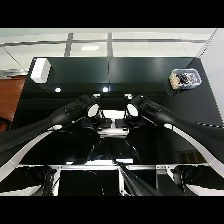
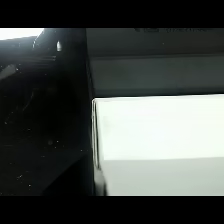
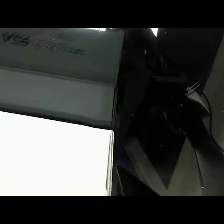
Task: Fold the box and place the chain.
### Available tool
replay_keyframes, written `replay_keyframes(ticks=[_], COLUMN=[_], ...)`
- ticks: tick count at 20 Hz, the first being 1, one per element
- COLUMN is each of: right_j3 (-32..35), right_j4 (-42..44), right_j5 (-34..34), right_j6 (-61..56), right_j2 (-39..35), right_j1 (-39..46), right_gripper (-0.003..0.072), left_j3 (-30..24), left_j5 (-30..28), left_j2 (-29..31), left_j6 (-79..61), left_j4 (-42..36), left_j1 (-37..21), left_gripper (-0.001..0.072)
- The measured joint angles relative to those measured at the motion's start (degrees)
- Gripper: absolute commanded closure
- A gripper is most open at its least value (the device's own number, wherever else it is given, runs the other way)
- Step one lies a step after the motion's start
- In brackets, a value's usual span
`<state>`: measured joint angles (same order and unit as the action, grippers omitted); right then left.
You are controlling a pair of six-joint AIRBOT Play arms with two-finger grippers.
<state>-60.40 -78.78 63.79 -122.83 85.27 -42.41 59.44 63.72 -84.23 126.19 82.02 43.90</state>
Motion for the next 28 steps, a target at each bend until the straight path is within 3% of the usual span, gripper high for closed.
replay_keyframes(ticks=[1,3,7,8,10,15,20,25,28], right_j3=[0.0,0.0,-0.04,-0.07,-0.04,0.0,0.0,0.13,1.38], right_j4=[0.07,0.39,0.5,0.5,0.5,0.35,-4.02,-21.11,-34.18], right_j5=[0.02,-0.02,0.02,0.04,-0.04,0.5,5.99,15.56,16.39], right_j6=[0.0,0.0,-0.37,-0.24,0.46,0.48,1.38,1.77,2.49], right_j2=[0.2,0.5,0.74,0.79,0.79,-2.43,-12.37,-23.82,-26.77], right_j1=[0.0,-0.04,-0.04,-0.04,-0.07,-0.11,0.09,3.28,9.46], right_gripper=[0.0488,0.0673,0.0673,0.067,0.0433,0.0433,0.0435,0.0437,0.0438], left_j3=[0.0,0.0,-0.02,-0.02,0.0,0.0,0.0,0.0,0.0], left_j5=[0.11,0.07,0.24,0.24,-0.44,-0.22,-0.11,-0.07,-0.07], left_j2=[0.0,0.0,0.0,0.0,0.0,0.0,0.0,0.0,0.0], left_j6=[0.0,0.0,0.2,0.17,-0.33,-0.2,-0.04,0.0,0.0], left_j4=[-0.02,-0.09,-0.33,-0.31,0.24,-0.02,-0.07,-0.04,-0.07], left_j1=[0.0,0.0,0.0,0.0,0.0,0.0,0.0,0.0,0.0], left_gripper=[0.0683,0.0683,0.0683,0.0683,0.0683,0.0683,0.0683,0.0683,0.0683])
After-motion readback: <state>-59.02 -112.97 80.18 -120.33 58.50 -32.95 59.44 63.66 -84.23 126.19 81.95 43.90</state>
